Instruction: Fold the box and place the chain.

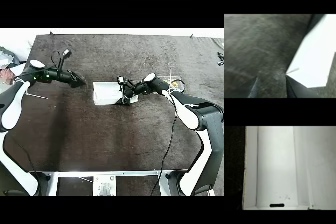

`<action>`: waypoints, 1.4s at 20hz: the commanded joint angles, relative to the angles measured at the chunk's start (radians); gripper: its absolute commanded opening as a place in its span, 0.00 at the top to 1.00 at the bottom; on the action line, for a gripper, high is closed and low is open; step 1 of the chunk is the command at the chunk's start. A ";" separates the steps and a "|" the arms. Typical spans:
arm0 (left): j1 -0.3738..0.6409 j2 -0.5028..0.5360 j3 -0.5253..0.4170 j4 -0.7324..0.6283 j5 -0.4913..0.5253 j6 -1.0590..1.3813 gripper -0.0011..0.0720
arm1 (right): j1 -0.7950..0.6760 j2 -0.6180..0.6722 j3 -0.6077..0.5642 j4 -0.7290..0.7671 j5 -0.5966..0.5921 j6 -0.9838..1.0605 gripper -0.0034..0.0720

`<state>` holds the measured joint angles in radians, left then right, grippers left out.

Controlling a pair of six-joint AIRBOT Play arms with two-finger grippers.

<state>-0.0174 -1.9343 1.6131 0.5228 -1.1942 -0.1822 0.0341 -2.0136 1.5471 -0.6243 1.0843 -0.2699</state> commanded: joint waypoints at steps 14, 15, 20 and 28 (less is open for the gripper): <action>-0.069 -0.139 -0.010 -0.029 -0.162 0.594 0.04 | 0.000 0.000 0.001 0.000 0.000 0.000 0.44; -0.069 -0.141 -0.010 -0.030 -0.173 0.594 0.04 | 0.000 0.000 0.000 0.000 0.000 0.000 0.44; -0.077 -0.142 -0.010 -0.032 -0.198 0.594 0.04 | 0.000 0.000 0.000 0.000 0.000 0.000 0.44; -0.117 -0.142 -0.016 -0.040 -0.142 0.551 0.04 | 0.000 0.000 0.001 0.000 0.000 0.000 0.44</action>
